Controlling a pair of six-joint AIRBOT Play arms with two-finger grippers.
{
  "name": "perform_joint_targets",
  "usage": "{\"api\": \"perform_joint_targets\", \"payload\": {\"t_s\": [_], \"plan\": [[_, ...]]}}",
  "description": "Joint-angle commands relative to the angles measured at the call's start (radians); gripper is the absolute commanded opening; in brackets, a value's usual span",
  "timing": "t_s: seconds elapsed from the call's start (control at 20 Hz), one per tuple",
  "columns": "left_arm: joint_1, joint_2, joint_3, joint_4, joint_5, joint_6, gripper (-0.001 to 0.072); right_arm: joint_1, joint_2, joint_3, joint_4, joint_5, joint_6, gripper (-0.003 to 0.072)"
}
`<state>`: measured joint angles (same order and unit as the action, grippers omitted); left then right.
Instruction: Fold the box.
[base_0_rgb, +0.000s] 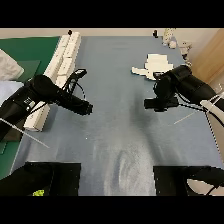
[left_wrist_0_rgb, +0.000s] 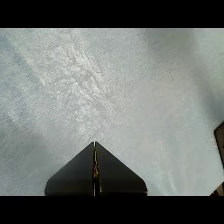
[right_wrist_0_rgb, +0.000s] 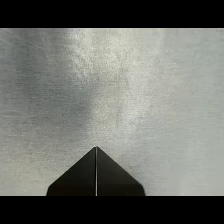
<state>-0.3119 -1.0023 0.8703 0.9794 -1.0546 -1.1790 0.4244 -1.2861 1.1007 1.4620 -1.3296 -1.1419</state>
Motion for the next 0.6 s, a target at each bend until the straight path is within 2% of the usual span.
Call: {"api": "perform_joint_targets", "payload": {"t_s": [0.0, 0.35, 0.55], "plan": [[0.0, -0.001, 0.0, 0.0, 0.0, 0.0, 0.0012, -0.001, -0.001, 0.001, 0.0, 0.0, 0.0, 0.0005], [0.0, -0.001, 0.0, 0.0, 0.0, 0.0, 0.0012, -0.001, -0.001, 0.001, 0.0, 0.002, 0.0, 0.0005], [0.0, -0.001, 0.0, 0.0, 0.0, 0.0, 0.0012, -0.001, -0.001, 0.001, 0.02, 0.085, 0.049, 0.0005]]}}
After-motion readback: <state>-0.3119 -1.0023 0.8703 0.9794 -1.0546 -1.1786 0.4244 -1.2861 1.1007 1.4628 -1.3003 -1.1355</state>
